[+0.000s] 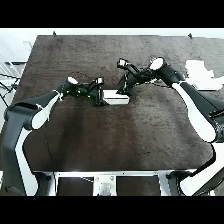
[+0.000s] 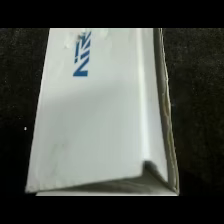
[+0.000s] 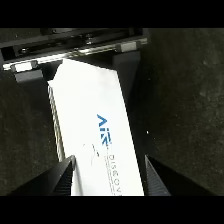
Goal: Fold the box and place the chain.
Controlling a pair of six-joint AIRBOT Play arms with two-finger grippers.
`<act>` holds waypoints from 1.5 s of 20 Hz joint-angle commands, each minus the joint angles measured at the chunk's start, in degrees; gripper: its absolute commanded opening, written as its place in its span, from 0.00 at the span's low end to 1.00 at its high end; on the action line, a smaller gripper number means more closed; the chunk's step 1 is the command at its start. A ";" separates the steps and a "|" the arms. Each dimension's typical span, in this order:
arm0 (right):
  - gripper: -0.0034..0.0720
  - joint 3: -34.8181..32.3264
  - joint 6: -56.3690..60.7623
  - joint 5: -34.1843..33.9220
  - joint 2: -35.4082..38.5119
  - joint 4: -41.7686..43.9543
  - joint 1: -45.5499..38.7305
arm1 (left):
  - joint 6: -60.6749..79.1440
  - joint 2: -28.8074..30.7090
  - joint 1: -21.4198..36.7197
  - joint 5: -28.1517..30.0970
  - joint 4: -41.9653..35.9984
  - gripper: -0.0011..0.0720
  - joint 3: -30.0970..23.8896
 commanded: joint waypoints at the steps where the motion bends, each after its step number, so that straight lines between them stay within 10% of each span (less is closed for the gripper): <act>1: 0.62 -0.20 0.09 -0.42 -0.02 -0.04 0.83 | 0.09 -0.02 -0.02 0.00 0.04 0.58 -0.02; 10: 0.44 -6.25 -1.90 0.28 -0.02 0.68 1.44 | 0.07 -0.02 -0.02 -0.02 0.04 0.58 -0.02; 25: 0.63 -7.67 -9.44 4.63 0.11 16.90 -4.46 | 0.09 -0.02 -0.02 0.02 0.04 0.58 -0.02; 30: 0.06 -8.79 -10.23 4.55 -0.09 19.10 -4.50 | 0.09 -0.02 -0.02 0.02 0.04 0.58 -0.02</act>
